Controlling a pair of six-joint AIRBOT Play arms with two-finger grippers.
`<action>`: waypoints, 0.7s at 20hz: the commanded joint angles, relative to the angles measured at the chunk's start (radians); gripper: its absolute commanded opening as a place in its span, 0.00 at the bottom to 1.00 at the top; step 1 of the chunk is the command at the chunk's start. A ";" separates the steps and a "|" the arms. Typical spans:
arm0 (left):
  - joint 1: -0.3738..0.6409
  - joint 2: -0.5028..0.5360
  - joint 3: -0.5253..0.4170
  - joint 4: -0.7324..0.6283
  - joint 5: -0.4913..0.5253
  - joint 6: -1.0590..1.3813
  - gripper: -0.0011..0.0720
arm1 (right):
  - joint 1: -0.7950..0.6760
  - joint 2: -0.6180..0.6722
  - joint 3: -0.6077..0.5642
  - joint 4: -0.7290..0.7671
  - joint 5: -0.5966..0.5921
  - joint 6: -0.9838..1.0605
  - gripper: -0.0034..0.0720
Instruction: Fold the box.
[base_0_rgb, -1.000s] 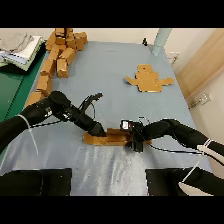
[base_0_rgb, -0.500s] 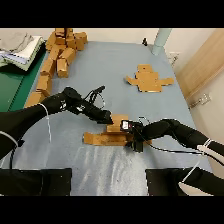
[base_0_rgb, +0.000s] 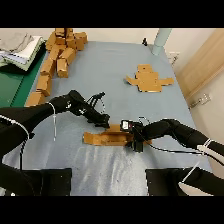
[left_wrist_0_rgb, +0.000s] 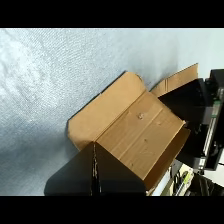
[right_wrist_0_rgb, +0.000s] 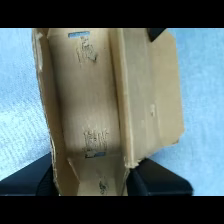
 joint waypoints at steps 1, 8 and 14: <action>0.005 -0.004 0.021 -0.060 -0.027 0.083 0.03 | 0.000 0.000 0.000 0.000 0.001 0.000 0.66; 0.131 0.117 -0.049 -0.190 -0.076 0.358 0.03 | 0.000 0.000 0.000 0.000 0.000 0.000 0.66; 0.195 0.426 -0.265 -0.184 -0.029 0.725 0.03 | 0.000 0.000 0.000 0.000 0.000 0.000 0.66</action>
